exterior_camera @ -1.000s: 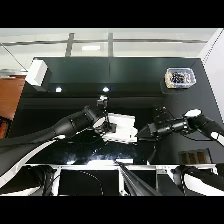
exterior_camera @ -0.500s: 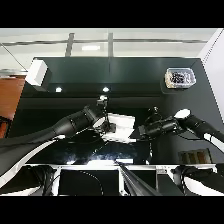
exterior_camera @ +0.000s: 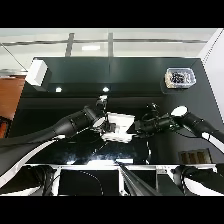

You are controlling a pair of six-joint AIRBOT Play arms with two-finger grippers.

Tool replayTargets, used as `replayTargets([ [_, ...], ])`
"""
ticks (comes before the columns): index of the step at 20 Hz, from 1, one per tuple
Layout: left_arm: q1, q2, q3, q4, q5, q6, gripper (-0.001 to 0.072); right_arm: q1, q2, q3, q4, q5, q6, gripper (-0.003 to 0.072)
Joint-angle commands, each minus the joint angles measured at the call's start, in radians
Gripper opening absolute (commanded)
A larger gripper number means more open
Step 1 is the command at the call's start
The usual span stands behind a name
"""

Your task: Fold the box and place the chain.

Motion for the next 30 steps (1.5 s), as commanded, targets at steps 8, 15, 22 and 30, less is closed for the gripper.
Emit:
replayTargets([
  [8,0.001,-0.001,0.001,-0.002,-0.002,0.000,0.0030,0.231,0.001,0.154,-0.447,-0.114,0.467,0.0475],
  [15,0.001,-0.001,0.001,-0.001,-0.001,0.000,0.0029,0.254,0.038,0.183,-0.602,-0.121,0.629,0.0475],
  [22,0.001,-0.001,0.001,0.001,0.001,0.000,0.0029,0.439,0.084,0.185,-0.893,-0.108,1.009,0.0474],
  [30,0.001,-0.001,0.001,0.011,0.004,0.000,0.0029,0.541,0.077,0.238,-1.028,-0.072,1.310,0.0367],
])
